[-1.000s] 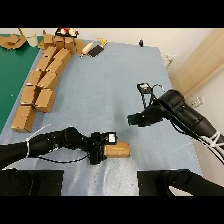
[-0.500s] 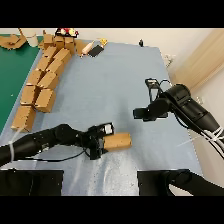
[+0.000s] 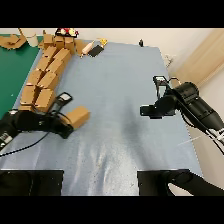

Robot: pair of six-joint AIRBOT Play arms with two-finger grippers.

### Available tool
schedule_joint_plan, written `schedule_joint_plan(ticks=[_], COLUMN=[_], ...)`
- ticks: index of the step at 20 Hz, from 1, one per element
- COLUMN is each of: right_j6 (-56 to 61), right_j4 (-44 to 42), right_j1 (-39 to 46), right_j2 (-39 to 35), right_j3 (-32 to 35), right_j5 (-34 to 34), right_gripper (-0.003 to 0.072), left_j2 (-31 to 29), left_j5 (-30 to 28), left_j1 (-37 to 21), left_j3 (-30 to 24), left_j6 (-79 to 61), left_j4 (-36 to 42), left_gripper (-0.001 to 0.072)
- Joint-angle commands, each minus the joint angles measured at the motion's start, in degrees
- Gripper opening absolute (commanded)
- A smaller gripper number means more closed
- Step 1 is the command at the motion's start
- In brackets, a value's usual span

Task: Fold the box.

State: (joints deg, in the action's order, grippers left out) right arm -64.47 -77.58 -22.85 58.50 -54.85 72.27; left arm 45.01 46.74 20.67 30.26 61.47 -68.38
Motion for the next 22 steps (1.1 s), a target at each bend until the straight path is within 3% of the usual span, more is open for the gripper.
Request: schedule_joint_plan(ticks=[1,10,15,22], right_j6=[-0.81,-2.58,-2.64,-2.67], right_j4=[1.84,2.01,0.85,-1.01], right_j1=[0.37,0.37,0.35,0.35], right_j2=[0.11,0.11,0.11,0.11], right_j3=[-0.07,-0.04,-0.04,-0.04], right_j5=[-0.87,-1.36,-1.66,-2.84], right_gripper=[0.0004,0.0004,0.0004,0.0004], left_j2=[-4.17,-8.70,-6.67,4.57], left_j5=[14.45,23.08,16.24,5.97], left_j1=[-9.86,-19.85,-22.88,-23.23], left_j3=[0.04,0.02,0.02,0.02], left_j6=[11.85,18.18,21.03,21.03], left_j4=[-7.69,-11.85,-12.83,-12.59], left_gripper=[0.0383,0.0383,0.0383,0.0383])
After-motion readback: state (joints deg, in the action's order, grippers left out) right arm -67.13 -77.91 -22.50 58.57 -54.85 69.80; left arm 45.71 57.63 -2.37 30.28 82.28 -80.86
